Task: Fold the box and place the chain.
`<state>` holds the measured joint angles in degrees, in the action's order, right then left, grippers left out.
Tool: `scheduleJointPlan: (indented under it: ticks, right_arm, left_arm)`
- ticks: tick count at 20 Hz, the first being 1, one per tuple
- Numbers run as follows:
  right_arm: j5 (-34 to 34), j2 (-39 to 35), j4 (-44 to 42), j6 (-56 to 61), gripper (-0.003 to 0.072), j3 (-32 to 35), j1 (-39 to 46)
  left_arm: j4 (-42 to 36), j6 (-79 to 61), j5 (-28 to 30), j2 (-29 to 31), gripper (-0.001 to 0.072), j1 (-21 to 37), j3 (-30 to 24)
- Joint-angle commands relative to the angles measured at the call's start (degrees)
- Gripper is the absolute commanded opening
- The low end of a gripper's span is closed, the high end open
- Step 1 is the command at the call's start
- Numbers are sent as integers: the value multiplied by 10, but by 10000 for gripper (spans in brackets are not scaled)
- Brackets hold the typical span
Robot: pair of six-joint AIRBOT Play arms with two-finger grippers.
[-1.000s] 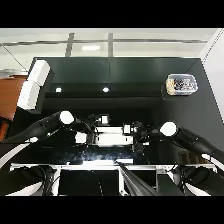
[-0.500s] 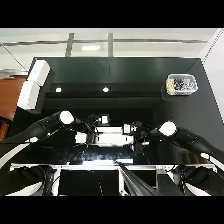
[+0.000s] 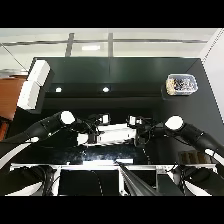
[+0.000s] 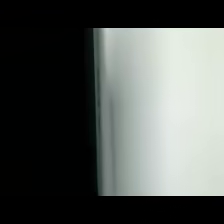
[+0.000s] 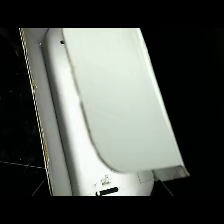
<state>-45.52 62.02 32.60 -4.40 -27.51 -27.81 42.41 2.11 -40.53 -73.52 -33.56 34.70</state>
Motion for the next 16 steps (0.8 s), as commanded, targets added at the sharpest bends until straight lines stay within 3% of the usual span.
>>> scheduleJointPlan:
  ticks: [1,7,16]
  right_arm:
    - [-14,-1,4,-21,713,-2,5]
    - [-45,-1,2,-38,713,-2,-27]
    - [-18,8,7,-38,713,14,-35]
  left_arm:
    - [2,-2,-4,0,29,0,0]
    - [2,-2,-4,0,29,0,0]
    - [2,-2,-4,0,29,0,0]
